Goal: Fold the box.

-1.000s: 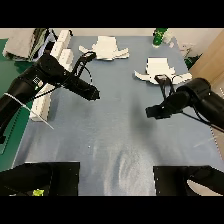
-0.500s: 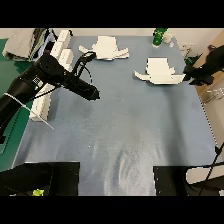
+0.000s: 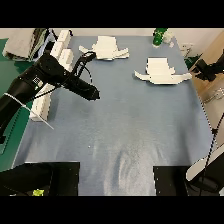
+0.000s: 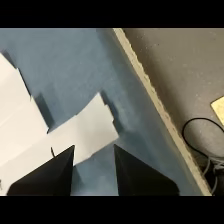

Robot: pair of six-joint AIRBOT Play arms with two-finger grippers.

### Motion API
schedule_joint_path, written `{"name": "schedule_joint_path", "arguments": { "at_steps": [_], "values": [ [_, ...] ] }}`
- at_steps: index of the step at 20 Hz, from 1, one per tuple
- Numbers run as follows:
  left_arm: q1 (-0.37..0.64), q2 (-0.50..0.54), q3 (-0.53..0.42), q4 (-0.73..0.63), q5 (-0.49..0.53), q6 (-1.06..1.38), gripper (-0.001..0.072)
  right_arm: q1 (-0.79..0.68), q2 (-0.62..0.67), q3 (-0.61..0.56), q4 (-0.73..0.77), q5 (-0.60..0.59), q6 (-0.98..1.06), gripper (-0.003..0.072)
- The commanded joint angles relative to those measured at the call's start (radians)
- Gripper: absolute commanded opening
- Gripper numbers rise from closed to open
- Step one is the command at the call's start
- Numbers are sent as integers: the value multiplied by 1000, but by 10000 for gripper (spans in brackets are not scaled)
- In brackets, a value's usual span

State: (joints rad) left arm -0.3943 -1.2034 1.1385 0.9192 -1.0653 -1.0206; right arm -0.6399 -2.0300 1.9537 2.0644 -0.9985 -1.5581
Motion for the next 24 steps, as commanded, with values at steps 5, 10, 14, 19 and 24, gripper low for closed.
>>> {"name": "schedule_joint_path", "arguments": {
  "at_steps": [5,10,14,19,24],
  "values": [
    [1,-1,0,0,0,0,14,-9,-147,116,63,109,-64,333],
    [1,-1,0,0,0,0,13,-7,-148,116,86,75,-70,333],
    [1,-1,0,0,0,0,13,-7,-148,116,158,-76,-128,332],
    [1,-1,0,0,0,0,14,-3,-131,116,275,-171,-197,134],
    [1,-1,0,0,0,0,13,26,-69,109,367,-256,-242,-1]
  ]
}}
